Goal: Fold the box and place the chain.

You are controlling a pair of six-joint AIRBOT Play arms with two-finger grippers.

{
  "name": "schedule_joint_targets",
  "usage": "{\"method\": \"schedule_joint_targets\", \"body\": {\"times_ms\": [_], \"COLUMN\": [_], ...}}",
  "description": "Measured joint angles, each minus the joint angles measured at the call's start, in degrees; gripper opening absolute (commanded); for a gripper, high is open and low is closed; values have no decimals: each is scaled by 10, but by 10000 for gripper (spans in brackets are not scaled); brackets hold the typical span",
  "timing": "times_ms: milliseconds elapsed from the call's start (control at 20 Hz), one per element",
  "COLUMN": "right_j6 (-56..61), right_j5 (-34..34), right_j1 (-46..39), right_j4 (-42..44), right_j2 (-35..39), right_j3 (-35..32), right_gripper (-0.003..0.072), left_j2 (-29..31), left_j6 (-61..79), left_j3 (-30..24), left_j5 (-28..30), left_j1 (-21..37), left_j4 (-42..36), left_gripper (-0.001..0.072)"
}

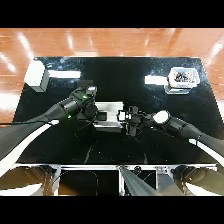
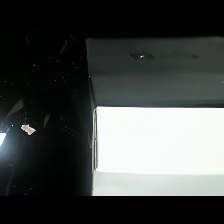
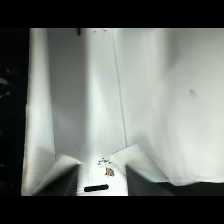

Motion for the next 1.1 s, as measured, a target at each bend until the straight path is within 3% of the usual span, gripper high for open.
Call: {"method": "schedule_joint_targets", "body": {"times_ms": [150, 200, 250, 350, 400, 450, 500, 550, 600, 850, 1100], "right_j6": [0, 0, 0, 0, 0, 0, 0, 0, 0, 14, 154], "right_j5": [-9, -11, -13, -16, -16, -16, -14, -14, -17, -9, 23], "right_j1": [4, 4, 5, 5, 6, 6, 6, 6, 6, -5, -91], "right_j4": [5, 7, 8, 10, 10, 10, 10, 10, 10, 11, 9], "right_j2": [-2, -3, -3, -3, -3, -3, -3, -3, -3, -3, 20], "right_j3": [0, 0, 0, 0, 0, 0, 0, 0, 0, 0, 0], "right_gripper": [411, 376, 204, 164, 289, 495, 424, 182, 58, 61, 61], "left_j2": [0, 0, 0, 0, 0, 0, 0, 0, 0, 0, 0], "left_j6": [2, 2, 2, 2, 2, 2, 3, 4, 4, 3, 4], "left_j3": [0, 0, 0, 0, 0, 0, 0, 0, 0, 0, 0], "left_j5": [0, 0, 0, 0, 0, -1, -1, -1, -1, -2, 2], "left_j1": [0, 0, 0, 0, 0, 0, 0, 0, 0, 0, 0], "left_j4": [-2, -2, -3, -5, -6, -7, -7, -7, -7, -11, -10], "left_gripper": [27, 26, 26, 26, 26, 26, 26, 26, 26, 26, 26]}}
